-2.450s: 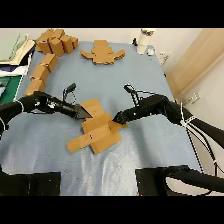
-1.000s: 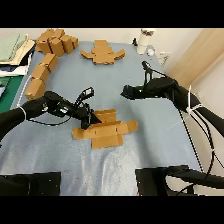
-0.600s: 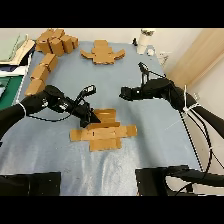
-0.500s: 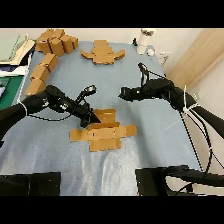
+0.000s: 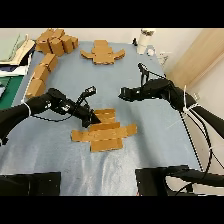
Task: Fold the box.
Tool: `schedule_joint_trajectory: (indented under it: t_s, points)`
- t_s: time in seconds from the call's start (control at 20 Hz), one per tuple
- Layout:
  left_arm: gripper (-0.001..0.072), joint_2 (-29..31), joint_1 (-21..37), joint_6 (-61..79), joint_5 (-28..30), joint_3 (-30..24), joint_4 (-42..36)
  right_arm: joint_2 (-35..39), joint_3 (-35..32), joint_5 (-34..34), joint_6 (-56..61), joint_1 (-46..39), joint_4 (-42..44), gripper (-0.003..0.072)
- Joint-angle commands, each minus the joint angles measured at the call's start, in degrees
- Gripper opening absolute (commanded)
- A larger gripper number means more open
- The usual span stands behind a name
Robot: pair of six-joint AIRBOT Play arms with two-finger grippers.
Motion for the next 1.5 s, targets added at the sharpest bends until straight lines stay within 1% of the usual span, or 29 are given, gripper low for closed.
schedule_joint_trajectory:
  t_s: [0.0,0.05,0.15,0.2,0.3,0.45,0.55,0.65,0.8,0.95,1.05,1.25,1.35,1.45]
  points:
    - [0.0013,-0.13,-0.02,0.31,-0.79,-0.07,0.02,-0.04,0.07,-1.31,0.02,0.02,0.0,0.0006]
    - [0.0013,-0.13,-0.02,0.31,-0.92,-0.07,0.04,-0.04,0.07,-2.43,0.02,0.02,0.0,0.0005]
    - [0.0014,-0.13,-0.04,0.28,-1.46,-0.07,0.52,0.04,0.07,-7.15,0.44,0.02,-0.39,0.0005]
    - [0.0014,-0.13,-0.04,0.26,-1.92,-0.07,0.76,0.09,0.07,-10.25,4.52,0.02,-2.21,0.0005]
    - [0.0014,-0.13,-0.02,0.26,-2.43,-0.04,0.83,0.13,0.07,-16.96,15.37,0.04,-8.48,0.0005]
    - [0.0014,-0.13,-0.02,0.24,-2.45,-0.04,0.83,0.17,0.07,-25.44,20.92,2.4,-15.06,0.0005]
    - [0.0014,-0.13,0.0,0.24,-2.51,-0.04,0.83,0.17,0.07,-28.33,23.26,5.25,-20.59,0.0005]
    - [0.0014,-0.13,0.0,0.24,-2.49,-0.04,0.7,0.17,-0.44,-28.24,25.64,7.3,-25.4,0.0005]
    - [0.0014,-0.13,0.0,0.22,-2.56,-0.02,-0.22,0.17,-4.09,-26.23,25.62,7.72,-25.62,0.0005]
    - [0.0013,-0.13,-0.02,0.22,-3.02,-0.02,-0.22,0.17,-9.55,-21.59,25.59,7.69,-26.05,0.0005]
    - [0.0014,-0.13,0.0,0.22,-2.99,-0.02,-0.22,0.17,-12.07,-18.27,25.55,7.69,-26.21,0.0005]
    - [0.0014,-0.13,0.02,0.22,-2.99,-0.02,-0.22,0.15,-12.61,-15.12,25.55,7.69,-28.65,0.0005]
    - [0.0014,-0.13,0.02,0.22,-2.97,-0.02,-0.22,0.46,-12.57,-16.15,25.49,7.98,-28.22,0.0005]
    - [0.0014,-0.13,0.02,0.24,-2.93,-0.04,-0.22,2.73,-12.55,-17.38,25.46,9.68,-28.28,0.0005]
